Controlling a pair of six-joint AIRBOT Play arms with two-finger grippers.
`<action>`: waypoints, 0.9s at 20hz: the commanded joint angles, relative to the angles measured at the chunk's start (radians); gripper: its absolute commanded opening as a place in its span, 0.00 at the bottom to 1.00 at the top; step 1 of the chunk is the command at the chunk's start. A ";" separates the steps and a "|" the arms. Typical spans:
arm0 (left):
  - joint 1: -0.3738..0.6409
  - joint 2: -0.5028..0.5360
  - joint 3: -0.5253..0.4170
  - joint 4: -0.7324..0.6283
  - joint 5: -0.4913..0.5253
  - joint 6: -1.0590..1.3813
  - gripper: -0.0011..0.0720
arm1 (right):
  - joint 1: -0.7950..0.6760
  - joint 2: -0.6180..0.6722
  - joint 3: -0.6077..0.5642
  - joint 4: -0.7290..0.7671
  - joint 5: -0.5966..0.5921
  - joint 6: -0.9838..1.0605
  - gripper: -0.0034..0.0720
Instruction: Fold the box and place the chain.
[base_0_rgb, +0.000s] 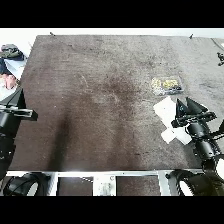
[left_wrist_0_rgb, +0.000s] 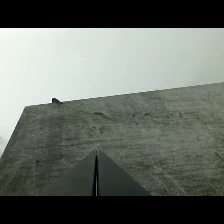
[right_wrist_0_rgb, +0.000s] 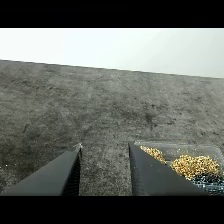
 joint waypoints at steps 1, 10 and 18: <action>0.000 0.000 0.000 0.000 0.000 0.000 0.03 | 0.001 0.001 0.000 0.000 0.000 0.001 0.49; 0.000 0.000 0.000 0.000 0.000 0.000 0.03 | 0.000 -0.068 0.105 -0.045 -0.009 -0.007 0.49; 0.000 0.000 0.000 0.000 -0.001 0.000 0.03 | -0.315 -0.679 0.548 0.022 0.314 0.032 0.49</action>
